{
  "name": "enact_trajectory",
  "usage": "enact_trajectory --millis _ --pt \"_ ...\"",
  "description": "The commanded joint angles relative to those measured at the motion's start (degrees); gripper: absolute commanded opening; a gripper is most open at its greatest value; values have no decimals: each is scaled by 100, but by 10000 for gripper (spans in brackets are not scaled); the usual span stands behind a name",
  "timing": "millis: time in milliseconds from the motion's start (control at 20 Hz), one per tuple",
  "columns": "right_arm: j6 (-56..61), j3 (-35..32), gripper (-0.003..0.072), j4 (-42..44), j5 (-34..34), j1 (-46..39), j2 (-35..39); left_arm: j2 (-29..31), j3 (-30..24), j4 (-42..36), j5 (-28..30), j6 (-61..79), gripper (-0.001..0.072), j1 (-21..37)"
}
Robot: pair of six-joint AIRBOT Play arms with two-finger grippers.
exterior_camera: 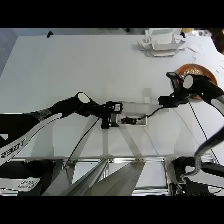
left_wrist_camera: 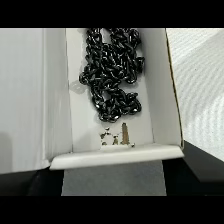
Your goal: Fold the box and place the chain.
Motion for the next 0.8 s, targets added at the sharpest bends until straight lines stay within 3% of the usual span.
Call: enact_trajectory --millis 0,400,750 --pt "-9 4 12 90 328 168 654 4 -2 0 0 2 44 0" --pt "-190 4 12 636 1320 1364 2872 4 -2 0 2 2 44 0" --pt "-184 4 13 1711 815 2214 3871 4 -2 0 0 2 44 0"
